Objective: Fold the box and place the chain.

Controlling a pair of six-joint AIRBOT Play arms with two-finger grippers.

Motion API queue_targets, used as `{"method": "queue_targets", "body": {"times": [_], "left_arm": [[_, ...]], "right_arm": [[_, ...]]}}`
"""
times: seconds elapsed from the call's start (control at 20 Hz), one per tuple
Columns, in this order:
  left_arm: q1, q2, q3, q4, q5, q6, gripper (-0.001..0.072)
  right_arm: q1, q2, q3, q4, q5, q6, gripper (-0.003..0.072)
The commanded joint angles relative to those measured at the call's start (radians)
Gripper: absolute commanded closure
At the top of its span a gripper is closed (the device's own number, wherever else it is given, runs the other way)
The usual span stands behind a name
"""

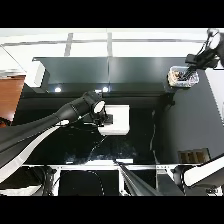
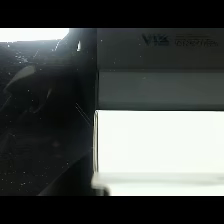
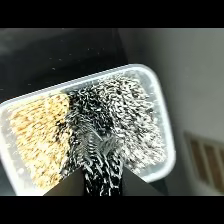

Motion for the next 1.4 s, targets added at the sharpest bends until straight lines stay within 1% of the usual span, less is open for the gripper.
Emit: {"method": "queue_targets", "body": {"times": [0.0, 0.15, 0.3, 0.4, 0.75, 0.9, 1.0, 1.25, 1.35], "left_arm": [[0.0, 0.0, 0.001, 0.0, 0.0, 0.0, 0.0682], [0.0, 0.0, 0.001, 0.0, 0.0, 0.0, 0.0682], [0.0, 0.0, 0.001, 0.0, 0.001, 0.0, 0.0682], [0.0, 0.0, 0.001, 0.0, 0.002, 0.0, 0.0682], [0.0, 0.0, 0.001, 0.0, 0.004, 0.0, 0.0682], [0.0, 0.0, 0.001, 0.0, 0.004, 0.0, 0.0682], [0.0, 0.0, 0.001, 0.001, 0.004, 0.0, 0.0682], [0.0, 0.0, 0.001, 0.001, 0.004, 0.0, 0.0682], [0.0, 0.0, 0.001, 0.0, 0.004, 0.0, 0.0682]], "right_arm": [[0.0, 0.119, 0.0, 0.028, 0.017, -0.08, 0.0676], [0.0, 0.212, 0.0, 0.117, 0.026, -0.113, 0.0676], [0.013, 0.31, -0.006, 0.248, 0.138, -0.204, 0.0676], [0.046, 0.385, -0.038, 0.254, 0.151, -0.221, 0.0676], [0.216, 0.619, -0.04, 0.284, 0.206, -0.222, 0.0676], [0.274, 0.689, -0.04, 0.285, 0.244, -0.221, 0.0676], [0.295, 0.717, -0.04, 0.317, 0.28, -0.221, 0.0676], [0.308, 0.728, -0.039, 0.632, 0.432, -0.235, 0.0676], [0.338, 0.728, -0.04, 0.681, 0.476, -0.256, 0.0676]]}}
